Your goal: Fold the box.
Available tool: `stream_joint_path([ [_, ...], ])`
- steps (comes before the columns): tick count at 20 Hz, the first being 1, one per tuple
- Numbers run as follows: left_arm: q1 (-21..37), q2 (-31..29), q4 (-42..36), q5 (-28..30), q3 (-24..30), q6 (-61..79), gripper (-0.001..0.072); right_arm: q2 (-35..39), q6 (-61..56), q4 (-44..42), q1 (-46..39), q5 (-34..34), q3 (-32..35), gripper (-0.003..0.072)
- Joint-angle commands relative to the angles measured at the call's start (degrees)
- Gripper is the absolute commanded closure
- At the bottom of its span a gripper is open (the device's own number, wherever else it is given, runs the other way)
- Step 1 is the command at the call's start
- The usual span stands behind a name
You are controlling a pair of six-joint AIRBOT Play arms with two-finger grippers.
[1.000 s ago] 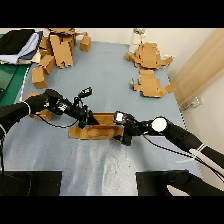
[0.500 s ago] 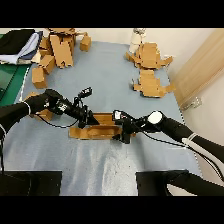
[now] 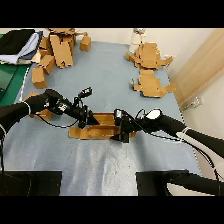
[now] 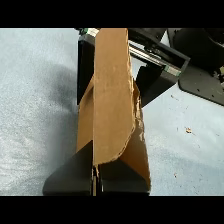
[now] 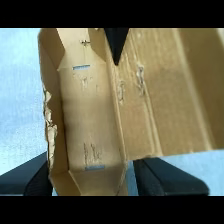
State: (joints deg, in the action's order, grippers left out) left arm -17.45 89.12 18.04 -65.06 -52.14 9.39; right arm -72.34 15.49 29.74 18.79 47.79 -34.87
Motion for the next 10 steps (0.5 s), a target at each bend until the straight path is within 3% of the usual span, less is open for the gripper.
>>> stream_joint_path([
  [1, 0.0, 0.0, 0.0, 0.0, 0.0, 0.0, 0.0699, -0.5, 1.0, -0.9, -0.1, 0.2, -0.2, -0.0015],
  [10, 0.0, 0.0, 0.0, 0.0, 0.0, 0.0, 0.0699, -0.5, 1.1, 0.5, -0.1, 0.3, -0.2, -0.0015],
])
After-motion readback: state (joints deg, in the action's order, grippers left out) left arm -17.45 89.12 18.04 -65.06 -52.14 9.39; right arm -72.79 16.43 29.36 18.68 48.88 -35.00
